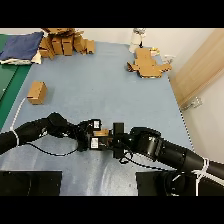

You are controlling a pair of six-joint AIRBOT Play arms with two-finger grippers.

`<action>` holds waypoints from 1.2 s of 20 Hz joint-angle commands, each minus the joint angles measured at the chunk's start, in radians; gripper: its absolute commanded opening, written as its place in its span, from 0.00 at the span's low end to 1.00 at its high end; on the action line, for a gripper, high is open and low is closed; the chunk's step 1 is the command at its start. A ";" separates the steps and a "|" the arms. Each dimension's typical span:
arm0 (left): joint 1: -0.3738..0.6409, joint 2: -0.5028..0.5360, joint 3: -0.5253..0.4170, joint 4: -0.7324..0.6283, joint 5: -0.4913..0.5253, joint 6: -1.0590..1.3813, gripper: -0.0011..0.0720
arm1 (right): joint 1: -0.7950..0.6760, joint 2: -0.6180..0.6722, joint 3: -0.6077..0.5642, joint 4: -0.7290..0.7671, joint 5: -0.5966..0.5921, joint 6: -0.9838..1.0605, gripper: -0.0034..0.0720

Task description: Fold the box.

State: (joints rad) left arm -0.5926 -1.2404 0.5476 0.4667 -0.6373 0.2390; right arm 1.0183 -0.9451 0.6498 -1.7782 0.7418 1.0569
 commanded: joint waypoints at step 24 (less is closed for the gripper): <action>0.000 0.000 0.000 0.001 -0.002 0.003 0.43 | 0.000 -0.034 0.013 0.077 0.011 0.028 0.31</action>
State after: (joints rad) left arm -0.5926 -1.2404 0.5476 0.4686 -0.6373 0.2432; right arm 1.0172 -0.9764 0.6632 -1.7172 0.7403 1.0748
